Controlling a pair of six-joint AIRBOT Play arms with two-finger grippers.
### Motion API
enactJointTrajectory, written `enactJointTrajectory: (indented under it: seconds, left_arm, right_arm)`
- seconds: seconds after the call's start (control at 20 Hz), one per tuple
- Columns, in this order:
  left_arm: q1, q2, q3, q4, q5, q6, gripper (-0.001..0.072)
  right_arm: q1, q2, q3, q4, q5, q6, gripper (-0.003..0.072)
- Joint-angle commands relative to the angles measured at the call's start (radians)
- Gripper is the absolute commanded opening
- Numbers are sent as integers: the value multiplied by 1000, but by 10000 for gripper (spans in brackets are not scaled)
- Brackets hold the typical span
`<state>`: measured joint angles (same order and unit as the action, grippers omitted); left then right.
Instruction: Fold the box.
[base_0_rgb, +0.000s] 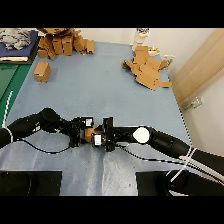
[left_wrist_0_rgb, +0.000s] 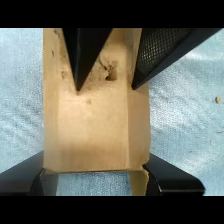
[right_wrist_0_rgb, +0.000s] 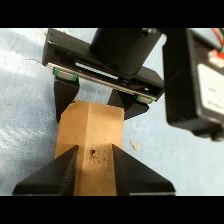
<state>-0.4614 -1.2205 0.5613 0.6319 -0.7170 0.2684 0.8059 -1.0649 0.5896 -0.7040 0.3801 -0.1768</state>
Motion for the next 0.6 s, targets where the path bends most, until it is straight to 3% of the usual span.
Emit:
enactJointTrajectory:
  seconds: [0.0,0.2,0.3,0.5,0.55]
  left_arm:
    - [0,0,0,0,-1,0,507]
    - [0,0,0,0,-1,0,507]
    - [0,0,0,0,-1,0,507]
    - [0,0,0,0,-1,0,507]
    - [0,0,0,0,-1,0,507]
  right_arm:
    - [0,8,3,0,3,0,332]
    - [0,34,3,0,4,0,328]
    - [0,37,3,-1,3,0,175]
    - [0,37,3,-8,3,0,152]
    - [0,37,3,-8,4,0,80]
